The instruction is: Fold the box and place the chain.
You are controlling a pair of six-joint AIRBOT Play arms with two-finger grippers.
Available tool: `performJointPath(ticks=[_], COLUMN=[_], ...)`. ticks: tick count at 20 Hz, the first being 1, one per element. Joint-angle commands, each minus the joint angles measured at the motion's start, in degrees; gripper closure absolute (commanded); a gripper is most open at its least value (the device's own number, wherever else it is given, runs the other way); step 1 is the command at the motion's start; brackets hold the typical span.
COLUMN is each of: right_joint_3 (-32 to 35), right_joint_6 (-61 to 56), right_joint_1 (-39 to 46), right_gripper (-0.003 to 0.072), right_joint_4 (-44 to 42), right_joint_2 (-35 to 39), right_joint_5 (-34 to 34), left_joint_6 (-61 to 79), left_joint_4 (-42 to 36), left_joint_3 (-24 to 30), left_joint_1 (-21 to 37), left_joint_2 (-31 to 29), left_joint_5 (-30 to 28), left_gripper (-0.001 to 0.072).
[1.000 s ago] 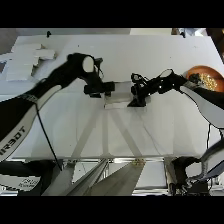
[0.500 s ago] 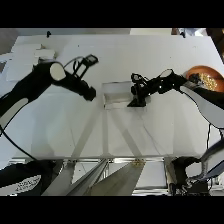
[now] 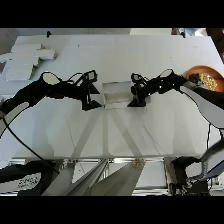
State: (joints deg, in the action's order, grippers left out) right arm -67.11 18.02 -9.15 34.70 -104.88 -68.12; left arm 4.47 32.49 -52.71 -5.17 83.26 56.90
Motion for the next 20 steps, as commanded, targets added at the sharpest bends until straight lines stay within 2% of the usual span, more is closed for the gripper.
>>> performJointPath(ticks=[1, 5, 9, 16, 20], right_joint_3=[0.0, 0.0, 0.0, 0.0, 0.0], right_joint_6=[0.0, 0.0, 0.0, 0.0, 0.0], right_joint_1=[0.0, 0.0, 0.0, 0.0, 0.0], right_gripper=[0.0164, 0.0164, 0.0164, 0.0164, 0.0164], right_joint_4=[0.0, 0.0, 0.0, 0.0, 0.0], right_joint_2=[0.0, 0.0, 0.0, 0.0, 0.0], right_joint_5=[0.0, 0.0, 0.0, 0.0, 0.0], left_joint_6=[10.0, 14.1, 18.9, 20.0, 20.0], left_joint_4=[-6.8, -10.7, -12.7, -15.6, -14.4], left_joint_3=[0.3, 0.3, 0.3, 0.2, -1.0], left_joint_1=[4.0, 6.7, 6.6, 4.9, 3.1], left_joint_2=[3.2, 7.7, 11.0, 11.3, 11.3], left_joint_5=[5.4, 6.4, 6.3, 3.7, 4.2], left_gripper=[0.0006, 0.0005, 0.0004, 0.0004, 0.0004])
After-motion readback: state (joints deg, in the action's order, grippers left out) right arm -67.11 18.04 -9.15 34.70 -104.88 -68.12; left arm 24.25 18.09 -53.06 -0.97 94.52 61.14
